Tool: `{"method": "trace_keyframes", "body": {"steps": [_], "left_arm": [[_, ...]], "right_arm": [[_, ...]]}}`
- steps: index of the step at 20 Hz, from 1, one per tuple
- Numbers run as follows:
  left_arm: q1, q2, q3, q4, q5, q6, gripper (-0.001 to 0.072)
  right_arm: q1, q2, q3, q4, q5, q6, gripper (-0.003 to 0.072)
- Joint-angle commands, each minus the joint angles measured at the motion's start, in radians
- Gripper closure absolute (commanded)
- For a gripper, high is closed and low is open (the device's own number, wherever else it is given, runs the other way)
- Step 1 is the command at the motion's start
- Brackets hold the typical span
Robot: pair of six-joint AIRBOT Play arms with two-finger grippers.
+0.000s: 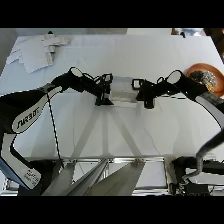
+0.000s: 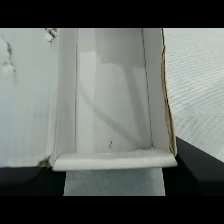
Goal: Fold the box and place the chain.
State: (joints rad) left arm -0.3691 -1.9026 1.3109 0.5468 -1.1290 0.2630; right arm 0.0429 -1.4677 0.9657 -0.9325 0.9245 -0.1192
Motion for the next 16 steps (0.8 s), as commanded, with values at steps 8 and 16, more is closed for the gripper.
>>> {"method": "trace_keyframes", "body": {"steps": [8,16], "left_arm": [[0.0,0.0,0.0,0.001,0.0,0.002,0.0316],[0.0,0.0,0.0,0.001,-0.001,0.002,0.0316]], "right_arm": [[-0.134,0.28,0.0,-0.145,-0.002,0.485,0.0676],[-0.495,0.251,-0.003,-0.178,0.175,1.069,0.0675]]}}
